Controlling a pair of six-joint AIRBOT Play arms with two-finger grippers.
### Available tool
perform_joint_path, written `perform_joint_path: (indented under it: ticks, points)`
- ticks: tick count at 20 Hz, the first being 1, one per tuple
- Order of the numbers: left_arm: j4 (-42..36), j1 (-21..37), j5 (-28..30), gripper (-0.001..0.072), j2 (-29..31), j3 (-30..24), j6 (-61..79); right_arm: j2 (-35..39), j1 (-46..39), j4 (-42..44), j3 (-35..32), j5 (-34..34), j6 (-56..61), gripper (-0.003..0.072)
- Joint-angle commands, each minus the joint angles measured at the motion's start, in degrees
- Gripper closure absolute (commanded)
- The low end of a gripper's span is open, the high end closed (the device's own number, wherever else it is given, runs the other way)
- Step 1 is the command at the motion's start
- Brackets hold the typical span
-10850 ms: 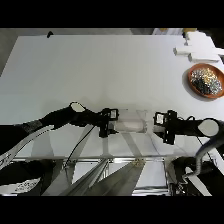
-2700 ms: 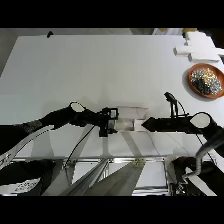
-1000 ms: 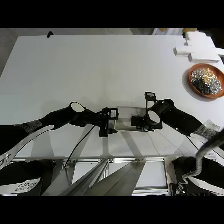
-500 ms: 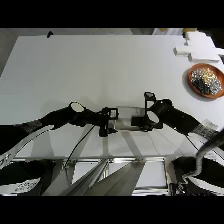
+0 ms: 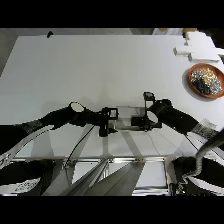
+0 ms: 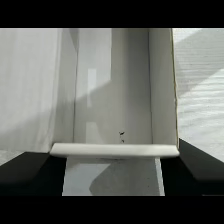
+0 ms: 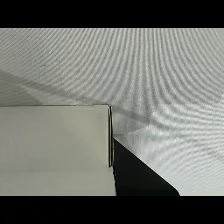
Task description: Fold the box and place the chain.
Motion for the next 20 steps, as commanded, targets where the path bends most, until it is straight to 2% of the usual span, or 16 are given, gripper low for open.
perform_joint_path:
  ticks: [1,2,3,5,6,8,11,13,15,16,17,20]
  points:
    - [-0.02,-0.02,-0.04,0.0643,-0.02,0.0,-0.09,0.04,0.04,-0.42,0.02,1.46,-1.84,0.0672]
    - [-0.02,-0.02,-0.04,0.0643,-0.02,0.0,-0.09,0.31,0.04,-0.59,0.02,1.46,-2.4,0.0669]
    - [0.0,-0.02,-0.04,0.0643,-0.02,0.0,-0.09,1.05,0.04,-0.68,0.02,1.38,-3.82,0.0599]
    - [-0.02,-0.02,-0.04,0.0643,-0.02,0.0,-0.09,3.78,0.04,-2.03,0.02,1.79,-8.41,0.0386]
    - [0.0,-0.02,-0.02,0.0643,-0.02,0.0,-0.09,5.53,0.02,-2.84,0.02,2.82,-10.21,0.0383]
    - [0.0,-0.02,-0.04,0.0643,-0.02,0.0,-0.09,9.86,-0.02,-3.48,0.02,6.49,-13.66,0.0287]
    - [0.0,-0.02,-0.04,0.0643,-0.02,0.0,-0.09,16.26,-0.79,-3.61,2.08,13.03,-19.5,0.0278]
    - [-0.02,-0.02,-0.04,0.0643,-0.02,0.0,-0.09,18.27,-4.83,-3.3,7.54,15.82,-22.86,0.0283]
    - [-0.02,-0.02,-0.04,0.0643,-0.02,0.0,-0.09,17.66,-11.82,-3.04,15.37,16.55,-28.5,0.0307]
    - [-0.02,-0.02,-0.04,0.0643,-0.02,0.0,-0.09,16.92,-15.87,-3.21,19.15,16.59,-32.41,0.0375]
    - [-0.02,-0.02,-0.04,0.0643,-0.02,0.0,-0.09,15.63,-20.83,-3.21,23.19,16.59,-36.44,0.0401]
    - [0.0,-0.02,-0.04,0.0643,-0.02,0.0,-0.09,8.81,-36.52,-3.45,33.73,16.02,-43.76,0.0402]
